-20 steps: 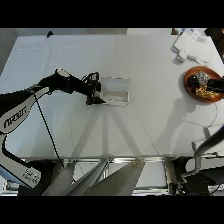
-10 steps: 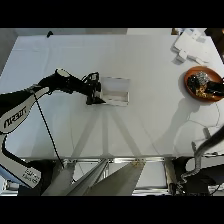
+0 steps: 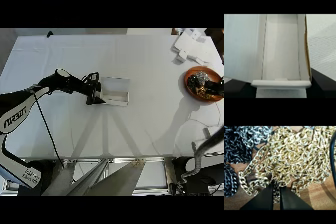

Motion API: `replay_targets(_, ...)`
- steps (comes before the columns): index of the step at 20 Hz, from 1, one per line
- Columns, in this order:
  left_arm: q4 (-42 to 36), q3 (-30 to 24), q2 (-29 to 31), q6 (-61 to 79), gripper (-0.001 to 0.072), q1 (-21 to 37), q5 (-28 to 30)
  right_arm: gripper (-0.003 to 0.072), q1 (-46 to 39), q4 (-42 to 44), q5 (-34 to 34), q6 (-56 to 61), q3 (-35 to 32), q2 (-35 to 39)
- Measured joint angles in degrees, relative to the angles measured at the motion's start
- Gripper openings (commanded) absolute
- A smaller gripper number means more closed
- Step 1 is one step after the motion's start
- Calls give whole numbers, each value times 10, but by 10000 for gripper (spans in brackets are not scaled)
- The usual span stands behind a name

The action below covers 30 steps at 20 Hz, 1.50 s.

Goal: Fold the box and place the chain.

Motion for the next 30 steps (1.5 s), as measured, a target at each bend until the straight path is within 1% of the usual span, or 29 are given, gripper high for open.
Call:
replay_targets(2, 0, 0, 0, 0, 436, 0, 0, 10, 0, -3, 3, 0, 0, 7)
replay_targets(4, 0, 0, 0, 0, 436, 0, 0, 8, 0, -10, 21, 1, -2, 20)
replay_targets(7, 0, 0, 0, 0, 436, 0, 0, 7, 7, -4, 30, -3, -1, 53)
replay_targets(14, 0, 0, 0, 0, 437, 0, 0, 6, 71, 7, 75, -14, -1, 137)
replay_targets(23, 0, 0, 0, 0, 437, 0, 0, 6, 212, 66, 150, -13, -1, 213)
replay_targets(30, 0, 0, 0, 0, 437, 0, 0, 6, 369, 96, 160, 10, 0, 233)
